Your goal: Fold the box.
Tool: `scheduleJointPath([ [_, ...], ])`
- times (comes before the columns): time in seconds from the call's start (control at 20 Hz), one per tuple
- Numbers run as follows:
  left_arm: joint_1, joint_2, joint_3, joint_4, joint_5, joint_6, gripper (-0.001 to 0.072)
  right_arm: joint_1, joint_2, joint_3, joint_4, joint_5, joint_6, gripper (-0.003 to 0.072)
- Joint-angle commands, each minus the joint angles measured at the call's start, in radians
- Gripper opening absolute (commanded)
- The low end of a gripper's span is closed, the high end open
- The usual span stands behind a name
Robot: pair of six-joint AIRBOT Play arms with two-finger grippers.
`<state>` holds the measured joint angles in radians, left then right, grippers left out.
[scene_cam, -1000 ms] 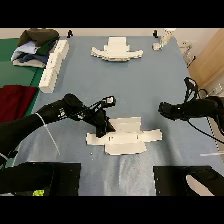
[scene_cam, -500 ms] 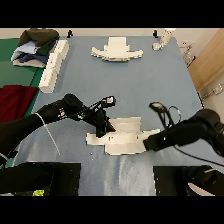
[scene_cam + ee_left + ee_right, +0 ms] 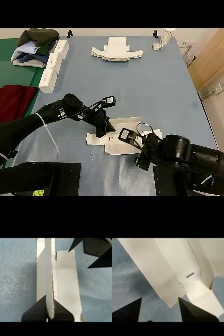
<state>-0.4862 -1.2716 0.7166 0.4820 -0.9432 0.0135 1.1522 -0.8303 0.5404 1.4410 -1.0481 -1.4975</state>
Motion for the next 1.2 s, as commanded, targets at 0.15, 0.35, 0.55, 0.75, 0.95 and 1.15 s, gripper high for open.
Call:
scheduleJointPath([
  [0.15, 0.000, -0.001, 0.000, 0.000, 0.000, 0.000, 0.0013, 0.027, -0.185, -0.001, -0.184, 0.151, -0.003, 0.0704],
  [0.35, 0.000, -0.001, 0.000, 0.000, 0.000, 0.000, 0.0013, 0.027, -0.161, 0.033, -0.253, 0.159, 0.139, 0.0704],
  [0.55, 0.000, -0.001, 0.000, 0.000, 0.000, 0.000, 0.0013, 0.024, -0.097, 0.057, -0.292, 0.143, 0.252, 0.0705],
  [0.75, 0.000, -0.001, 0.000, 0.000, 0.001, 0.000, 0.0013, 0.025, -0.097, 0.057, -0.290, 0.051, 0.269, 0.0717],
  [0.95, 0.000, -0.001, 0.000, 0.000, 0.000, 0.000, 0.0013, -0.004, -0.096, 0.056, -0.274, -0.010, 0.272, 0.0720],
  [1.15, 0.000, -0.001, 0.000, 0.000, 0.000, 0.000, 0.0013, -0.082, -0.071, 0.056, -0.242, 0.036, 0.136, 0.0720],
])
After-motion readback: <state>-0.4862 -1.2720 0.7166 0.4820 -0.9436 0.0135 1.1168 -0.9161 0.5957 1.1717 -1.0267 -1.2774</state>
